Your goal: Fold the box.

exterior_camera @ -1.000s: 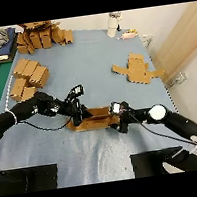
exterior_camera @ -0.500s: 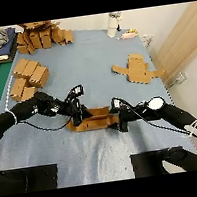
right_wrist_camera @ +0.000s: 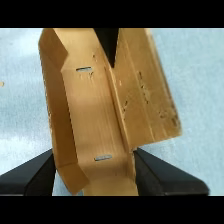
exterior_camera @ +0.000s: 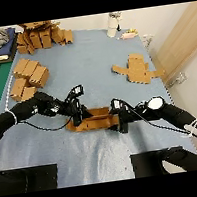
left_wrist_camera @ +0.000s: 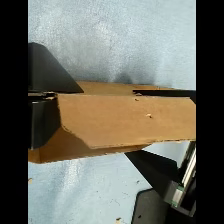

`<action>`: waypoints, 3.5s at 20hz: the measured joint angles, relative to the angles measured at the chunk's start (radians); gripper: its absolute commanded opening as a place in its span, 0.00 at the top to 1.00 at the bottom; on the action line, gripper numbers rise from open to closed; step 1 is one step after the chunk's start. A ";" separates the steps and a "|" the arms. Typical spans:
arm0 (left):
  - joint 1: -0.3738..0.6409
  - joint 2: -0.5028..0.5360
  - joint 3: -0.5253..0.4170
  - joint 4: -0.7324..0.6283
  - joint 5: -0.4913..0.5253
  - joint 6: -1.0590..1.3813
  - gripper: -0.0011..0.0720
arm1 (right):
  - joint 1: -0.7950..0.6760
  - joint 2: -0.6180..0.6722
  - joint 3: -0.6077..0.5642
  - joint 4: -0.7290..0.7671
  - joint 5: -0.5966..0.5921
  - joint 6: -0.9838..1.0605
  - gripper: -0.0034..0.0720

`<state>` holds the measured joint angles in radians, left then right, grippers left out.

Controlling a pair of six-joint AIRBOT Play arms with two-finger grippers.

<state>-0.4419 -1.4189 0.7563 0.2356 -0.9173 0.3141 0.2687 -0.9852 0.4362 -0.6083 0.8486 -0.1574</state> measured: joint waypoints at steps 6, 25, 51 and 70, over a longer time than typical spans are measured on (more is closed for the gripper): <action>-0.001 0.000 0.000 0.001 -0.001 0.000 0.96 | 0.000 -0.008 0.000 -0.031 0.004 -0.001 0.00; -0.001 0.000 0.000 0.000 0.000 0.000 0.96 | 0.000 -0.082 0.001 0.039 -0.002 -0.160 0.00; -0.001 0.000 0.000 0.001 -0.001 0.000 0.96 | 0.001 -0.118 0.001 0.087 -0.019 -0.195 0.18; -0.001 0.000 0.000 0.001 -0.001 0.000 0.96 | 0.031 -0.132 0.000 0.085 -0.070 -0.231 0.25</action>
<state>-0.4431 -1.4189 0.7563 0.2363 -0.9184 0.3141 0.3000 -1.1172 0.4366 -0.5232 0.7788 -0.3882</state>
